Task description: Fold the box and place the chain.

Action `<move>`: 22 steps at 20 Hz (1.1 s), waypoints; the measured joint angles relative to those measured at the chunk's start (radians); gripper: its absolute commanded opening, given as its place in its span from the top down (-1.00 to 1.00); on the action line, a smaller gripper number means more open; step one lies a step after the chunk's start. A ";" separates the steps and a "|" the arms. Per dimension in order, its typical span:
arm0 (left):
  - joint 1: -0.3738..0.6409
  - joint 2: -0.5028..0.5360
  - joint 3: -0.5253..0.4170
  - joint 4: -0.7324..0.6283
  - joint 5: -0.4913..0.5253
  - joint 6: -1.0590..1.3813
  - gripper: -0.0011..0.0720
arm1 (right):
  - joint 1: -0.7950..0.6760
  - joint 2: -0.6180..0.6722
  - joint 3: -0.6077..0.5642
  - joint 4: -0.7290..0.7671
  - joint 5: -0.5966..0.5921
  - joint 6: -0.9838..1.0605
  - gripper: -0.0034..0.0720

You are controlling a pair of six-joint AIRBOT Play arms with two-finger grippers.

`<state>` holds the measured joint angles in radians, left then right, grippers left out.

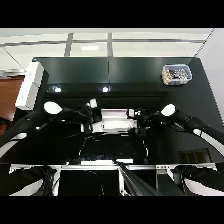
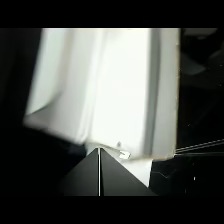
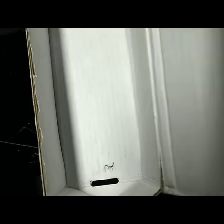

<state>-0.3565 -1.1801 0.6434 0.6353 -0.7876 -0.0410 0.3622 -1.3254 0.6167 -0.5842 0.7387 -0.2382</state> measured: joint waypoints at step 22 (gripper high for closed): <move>0.271 -0.292 0.011 -0.187 -0.429 -0.908 -0.63 | 0.000 0.000 0.000 0.000 0.000 0.000 -0.24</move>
<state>-0.0856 -1.4723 0.6540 0.4480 -1.2163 -0.9485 0.3626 -1.3254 0.6167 -0.5842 0.7387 -0.2386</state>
